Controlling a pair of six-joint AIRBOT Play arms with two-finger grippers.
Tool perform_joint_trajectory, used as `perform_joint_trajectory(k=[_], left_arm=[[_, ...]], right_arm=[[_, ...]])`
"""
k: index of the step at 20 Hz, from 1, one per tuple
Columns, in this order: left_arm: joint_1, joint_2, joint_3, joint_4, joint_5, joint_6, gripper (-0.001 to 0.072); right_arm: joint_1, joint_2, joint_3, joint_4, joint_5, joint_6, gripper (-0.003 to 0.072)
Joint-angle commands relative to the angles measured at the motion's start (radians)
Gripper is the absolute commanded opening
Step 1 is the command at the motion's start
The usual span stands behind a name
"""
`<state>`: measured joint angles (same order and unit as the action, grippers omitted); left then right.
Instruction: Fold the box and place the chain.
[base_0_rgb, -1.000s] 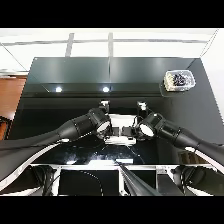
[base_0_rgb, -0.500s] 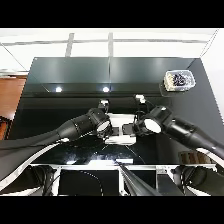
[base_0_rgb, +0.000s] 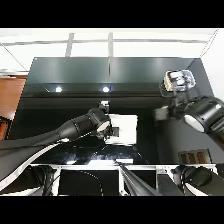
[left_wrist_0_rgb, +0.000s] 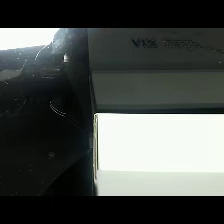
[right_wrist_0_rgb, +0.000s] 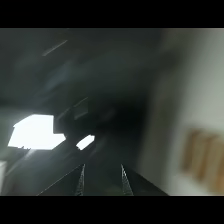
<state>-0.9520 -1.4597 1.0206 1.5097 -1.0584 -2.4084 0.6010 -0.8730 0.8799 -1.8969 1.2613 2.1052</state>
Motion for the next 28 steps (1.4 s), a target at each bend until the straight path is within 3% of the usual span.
perform_joint_trajectory(k=[1,2,3,4,6,8,13,16,17,19,28], left_arm=[[0.0,0.0,0.0,0.0,0.0,-0.001,0.0027],[0.001,0.0,0.0,0.0,0.0,-0.001,0.0027],[0.0,0.0,0.0,0.0,0.001,-0.001,0.0027],[0.0,0.0,0.0,0.0,0.001,-0.001,0.0028],[0.0,0.0,0.0,-0.001,0.001,-0.001,0.0027],[0.0,0.0,0.0,0.0,0.002,-0.001,0.0027],[0.0,0.0,0.0,0.0,0.009,-0.001,0.0027],[0.0,0.0,0.0,0.0,0.002,-0.001,0.0027],[0.0,0.0,0.0,0.0,0.002,-0.001,0.0027],[0.0,0.0,0.0,0.0,0.002,-0.001,0.0027],[0.001,0.0,0.0,0.0,0.003,-0.001,0.0027]], right_arm=[[-0.172,0.016,-0.054,-0.25,-0.225,-0.017,0.0275],[-0.241,0.001,-0.076,-0.25,-0.313,0.011,0.0277],[-0.32,-0.034,-0.082,-0.229,-0.381,0.048,0.0457],[-0.39,-0.079,-0.082,-0.192,-0.435,0.055,0.072],[-0.517,-0.193,-0.048,-0.032,-0.517,0.027,0.072],[-0.609,-0.333,0.073,0.145,-0.515,0.005,0.072],[-0.713,-0.668,0.517,0.414,-0.212,0.124,0.072],[-0.712,-0.798,0.704,0.443,-0.158,0.201,0.072],[-0.712,-0.826,0.737,0.457,-0.163,0.219,0.0711],[-0.711,-0.872,0.78,0.475,-0.163,0.226,0.0613],[-0.703,-0.967,0.786,0.52,-0.182,0.233,0.061]])
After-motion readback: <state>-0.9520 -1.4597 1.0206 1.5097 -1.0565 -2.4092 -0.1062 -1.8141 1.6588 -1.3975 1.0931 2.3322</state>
